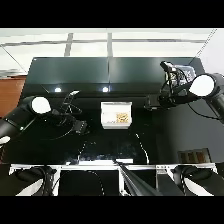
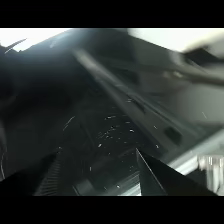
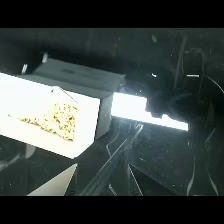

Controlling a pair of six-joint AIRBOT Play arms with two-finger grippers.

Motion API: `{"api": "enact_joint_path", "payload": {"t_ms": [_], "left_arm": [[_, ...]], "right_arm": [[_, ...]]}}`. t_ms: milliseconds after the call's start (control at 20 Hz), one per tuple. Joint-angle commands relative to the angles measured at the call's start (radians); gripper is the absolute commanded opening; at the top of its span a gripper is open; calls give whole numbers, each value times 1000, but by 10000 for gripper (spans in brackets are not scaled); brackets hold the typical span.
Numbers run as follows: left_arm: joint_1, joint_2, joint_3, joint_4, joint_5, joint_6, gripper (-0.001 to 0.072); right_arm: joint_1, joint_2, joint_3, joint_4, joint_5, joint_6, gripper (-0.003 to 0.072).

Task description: Fold the box and place the chain.

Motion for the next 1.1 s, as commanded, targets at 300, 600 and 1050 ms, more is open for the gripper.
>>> {"api": "enact_joint_path", "payload": {"t_ms": [300,600,1050], "left_arm": [[32,-99,-62,-274,263,1323,714],[66,-294,54,-311,238,1432,713],[43,-377,111,-341,238,1447,714]], "right_arm": [[0,1,0,10,-32,1,367],[0,1,0,8,-42,1,367],[0,1,0,8,-82,1,367]]}}
